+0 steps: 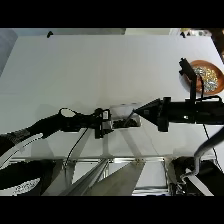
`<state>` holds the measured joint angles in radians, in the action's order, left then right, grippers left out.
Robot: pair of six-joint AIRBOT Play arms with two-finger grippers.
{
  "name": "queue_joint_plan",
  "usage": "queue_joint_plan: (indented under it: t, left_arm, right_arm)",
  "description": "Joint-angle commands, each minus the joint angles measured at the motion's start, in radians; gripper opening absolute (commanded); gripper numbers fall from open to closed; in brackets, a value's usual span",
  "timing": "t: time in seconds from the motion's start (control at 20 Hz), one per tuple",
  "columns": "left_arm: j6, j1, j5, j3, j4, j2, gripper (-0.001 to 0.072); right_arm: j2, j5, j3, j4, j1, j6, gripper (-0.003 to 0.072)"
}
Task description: Fold the box and place the chain.
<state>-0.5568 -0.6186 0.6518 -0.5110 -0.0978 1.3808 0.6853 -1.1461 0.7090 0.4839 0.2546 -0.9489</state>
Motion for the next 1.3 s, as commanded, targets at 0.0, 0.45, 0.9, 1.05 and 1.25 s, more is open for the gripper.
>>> queue_joint_plan:
  t: [0.0, 0.45, 0.9, 1.05, 1.25]
  left_arm:
    - [0.0, 0.0, 0.0, -0.001, 0.0, 0.0, 0.0136]
    - [0.0, 0.0, 0.0, -0.001, 0.0, 0.0, 0.0136]
    - [0.0, 0.0, 0.001, -0.001, 0.0, 0.0, 0.0136]
    - [0.0, 0.0, 0.0, -0.001, 0.0, 0.0, 0.0136]
    - [0.0, 0.0, 0.003, -0.001, 0.0, 0.0, 0.0136]
  right_arm:
    - [0.074, 0.055, 0.0, -0.032, 0.081, 0.058, 0.0015]
    - [0.374, 0.146, 0.0, 0.183, 0.205, 0.055, 0.0039]
    - [0.42, 0.034, 0.288, 0.377, 0.201, 0.061, 0.0168]
    - [0.422, 0.1, 0.405, 0.528, 0.162, 0.061, 0.0112]
    - [0.513, 0.119, 0.404, 0.678, 0.151, 0.061, 0.0078]
